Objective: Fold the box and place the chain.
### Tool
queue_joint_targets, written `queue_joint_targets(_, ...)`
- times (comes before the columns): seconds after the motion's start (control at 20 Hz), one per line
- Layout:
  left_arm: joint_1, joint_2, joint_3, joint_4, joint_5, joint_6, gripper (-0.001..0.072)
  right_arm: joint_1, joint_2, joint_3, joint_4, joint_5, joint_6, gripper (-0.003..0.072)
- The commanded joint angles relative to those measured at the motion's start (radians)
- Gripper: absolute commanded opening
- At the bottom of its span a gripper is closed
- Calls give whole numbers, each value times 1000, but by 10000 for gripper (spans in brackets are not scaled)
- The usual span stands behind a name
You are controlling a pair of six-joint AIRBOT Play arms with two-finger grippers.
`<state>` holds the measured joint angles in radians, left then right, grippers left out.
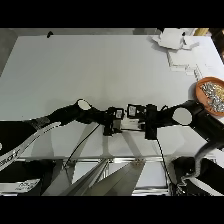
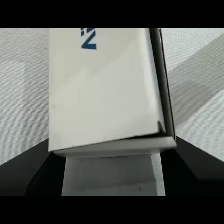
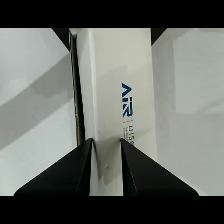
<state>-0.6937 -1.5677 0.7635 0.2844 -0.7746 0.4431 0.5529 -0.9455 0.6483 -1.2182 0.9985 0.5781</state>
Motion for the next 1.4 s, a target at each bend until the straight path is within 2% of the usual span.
queue_joint_targets(0.0,0,1,0,1,0,1,313,1,0,-20,25,-20,-1,188)
queue_joint_targets(0.1,0,1,0,1,0,1,313,1,0,-22,47,-19,-3,240)
queue_joint_targets(0.2,0,1,0,1,0,1,313,1,0,-22,50,-17,-3,346)
queue_joint_targets(0.35,0,1,0,1,0,1,313,1,30,-21,57,-7,-2,415)
queue_joint_targets(0.5,0,1,0,1,0,1,313,0,102,-21,90,22,-2,417)
queue_joint_targets(0.65,0,1,0,1,0,1,313,-1,144,-21,55,30,0,400)
queue_joint_targets(0.85,0,1,0,1,0,1,313,0,144,-21,-78,32,0,391)
queue_joint_targets(0.95,0,1,0,1,0,1,313,0,143,-21,-95,33,0,276)
queue_joint_targets(1.35,0,1,0,1,0,1,313,0,114,-21,-79,33,-3,266)
